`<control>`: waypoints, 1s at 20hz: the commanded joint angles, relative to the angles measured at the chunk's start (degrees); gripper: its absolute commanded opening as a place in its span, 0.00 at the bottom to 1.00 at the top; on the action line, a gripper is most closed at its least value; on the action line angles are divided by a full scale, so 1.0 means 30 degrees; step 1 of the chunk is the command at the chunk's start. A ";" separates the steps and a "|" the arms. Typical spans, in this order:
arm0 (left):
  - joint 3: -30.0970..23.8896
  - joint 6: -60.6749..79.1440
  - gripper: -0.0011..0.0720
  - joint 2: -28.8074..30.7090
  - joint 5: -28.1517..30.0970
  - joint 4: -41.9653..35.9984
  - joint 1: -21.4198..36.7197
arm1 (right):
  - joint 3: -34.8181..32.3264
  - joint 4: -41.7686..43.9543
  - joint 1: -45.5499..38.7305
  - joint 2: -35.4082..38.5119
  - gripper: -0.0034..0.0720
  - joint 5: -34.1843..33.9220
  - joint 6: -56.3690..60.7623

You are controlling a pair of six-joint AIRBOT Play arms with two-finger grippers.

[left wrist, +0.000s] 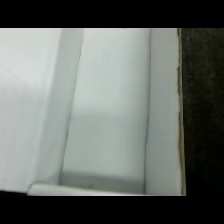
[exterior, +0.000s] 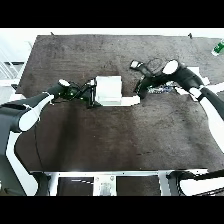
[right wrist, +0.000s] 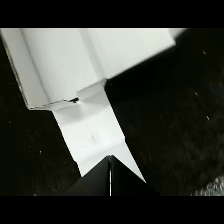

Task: Fold the box and place the chain.

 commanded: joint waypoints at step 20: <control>0.0007 0.0007 0.26 -0.0007 0.0007 -0.0007 -0.0007 | -0.4277 0.8065 -0.1188 -0.2776 0.06 -0.3045 0.8225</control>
